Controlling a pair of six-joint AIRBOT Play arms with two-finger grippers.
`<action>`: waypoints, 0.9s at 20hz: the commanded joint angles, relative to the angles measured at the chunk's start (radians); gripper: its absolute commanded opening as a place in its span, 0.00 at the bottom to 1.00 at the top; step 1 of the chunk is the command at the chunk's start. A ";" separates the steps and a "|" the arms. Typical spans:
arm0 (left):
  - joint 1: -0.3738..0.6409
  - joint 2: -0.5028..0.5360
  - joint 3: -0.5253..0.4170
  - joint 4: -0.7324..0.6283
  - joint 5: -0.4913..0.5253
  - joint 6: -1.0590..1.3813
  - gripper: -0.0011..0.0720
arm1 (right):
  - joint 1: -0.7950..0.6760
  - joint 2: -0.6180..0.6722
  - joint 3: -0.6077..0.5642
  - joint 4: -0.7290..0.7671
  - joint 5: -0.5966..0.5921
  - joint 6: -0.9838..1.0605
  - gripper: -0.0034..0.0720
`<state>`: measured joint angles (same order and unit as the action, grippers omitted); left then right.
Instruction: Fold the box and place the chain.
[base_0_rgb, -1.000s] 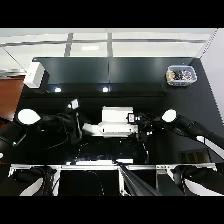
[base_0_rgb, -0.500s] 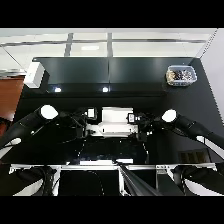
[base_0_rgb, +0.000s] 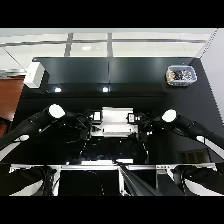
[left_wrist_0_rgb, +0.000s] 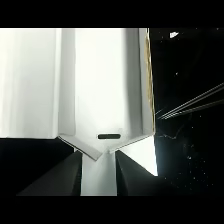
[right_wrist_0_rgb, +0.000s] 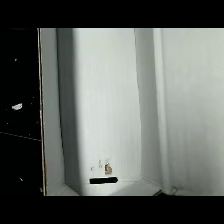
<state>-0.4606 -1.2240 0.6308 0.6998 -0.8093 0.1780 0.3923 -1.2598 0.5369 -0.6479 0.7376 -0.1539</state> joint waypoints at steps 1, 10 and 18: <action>-0.013 -0.004 0.002 -0.025 0.000 0.013 0.29 | 0.000 -0.001 0.000 0.000 0.000 0.000 0.26; -0.013 -0.049 0.003 -0.196 0.007 0.057 0.24 | 0.000 -0.001 0.000 0.000 0.000 0.000 0.26; -0.019 -0.088 0.003 -0.275 0.018 0.066 0.24 | 0.000 -0.001 0.000 0.000 0.000 0.000 0.26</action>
<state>-0.4751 -1.3041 0.6327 0.4702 -0.7979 0.2359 0.3920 -1.2598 0.5369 -0.6476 0.7372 -0.1535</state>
